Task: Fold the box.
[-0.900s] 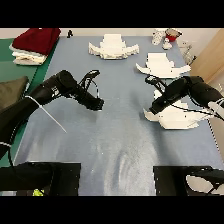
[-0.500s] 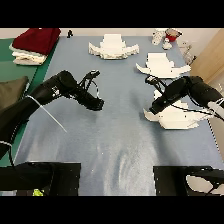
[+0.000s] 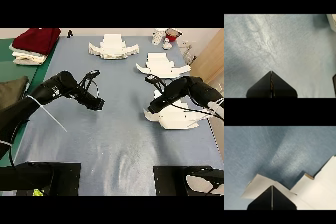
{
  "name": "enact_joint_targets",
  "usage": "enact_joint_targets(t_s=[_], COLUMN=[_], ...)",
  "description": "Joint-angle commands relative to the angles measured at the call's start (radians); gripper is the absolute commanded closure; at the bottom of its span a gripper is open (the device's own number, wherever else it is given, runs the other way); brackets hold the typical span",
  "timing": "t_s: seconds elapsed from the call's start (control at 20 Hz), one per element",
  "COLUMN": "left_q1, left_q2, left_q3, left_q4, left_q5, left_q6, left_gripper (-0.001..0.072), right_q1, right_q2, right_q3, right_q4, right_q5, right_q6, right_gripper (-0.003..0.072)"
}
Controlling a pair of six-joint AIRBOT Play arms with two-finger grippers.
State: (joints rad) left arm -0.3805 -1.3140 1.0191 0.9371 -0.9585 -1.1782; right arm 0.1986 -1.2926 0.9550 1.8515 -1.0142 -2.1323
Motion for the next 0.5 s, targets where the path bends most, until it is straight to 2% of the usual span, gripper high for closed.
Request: enact_joint_targets(t_s=[0.0,0.05,0.1,0.15,0.2,0.25,0.3,0.35,0.45], left_q1=[0.0,0.0,0.0,0.0,0.0,0.0,0.0,0.0,0.0], left_q2=[-0.006,-0.009,-0.009,-0.009,-0.009,-0.009,-0.009,-0.009,-0.009], left_q3=[-0.001,0.0,0.0,0.0,0.0,0.0,0.0,0.0,0.001], left_q4=[-0.025,-0.055,-0.085,-0.112,-0.14,-0.171,-0.199,-0.228,-0.279], left_q5=[0.035,0.046,0.064,0.077,0.087,0.087,0.085,0.083,0.073], left_q6=[0.0,0.0,0.0,0.0,-0.001,-0.001,-0.002,-0.004,-0.005], left_gripper=[0.0692,0.0692,0.0692,0.0691,0.0689,0.0505,0.0151,0.0102,0.0124], right_q1=[0.002,0.002,0.001,-0.006,-0.021,-0.051,-0.094,-0.155,-0.311], right_q2=[-0.002,-0.001,-0.001,-0.002,-0.002,-0.002,-0.002,-0.002,-0.008], right_q3=[-0.001,0.0,0.003,0.02,0.05,0.093,0.138,0.189,0.271], right_q4=[0.122,0.127,0.107,0.04,-0.051,-0.16,-0.251,-0.33,-0.436], right_q5=[-0.006,-0.005,0.003,0.0,-0.021,-0.06,-0.107,-0.158,-0.22], right_q6=[0.209,0.291,0.391,0.485,0.558,0.615,0.642,0.655,0.658], right_gripper=[0.0681,0.065,0.0517,0.0443,0.0443,0.0443,0.0434,0.0322,0.0314])
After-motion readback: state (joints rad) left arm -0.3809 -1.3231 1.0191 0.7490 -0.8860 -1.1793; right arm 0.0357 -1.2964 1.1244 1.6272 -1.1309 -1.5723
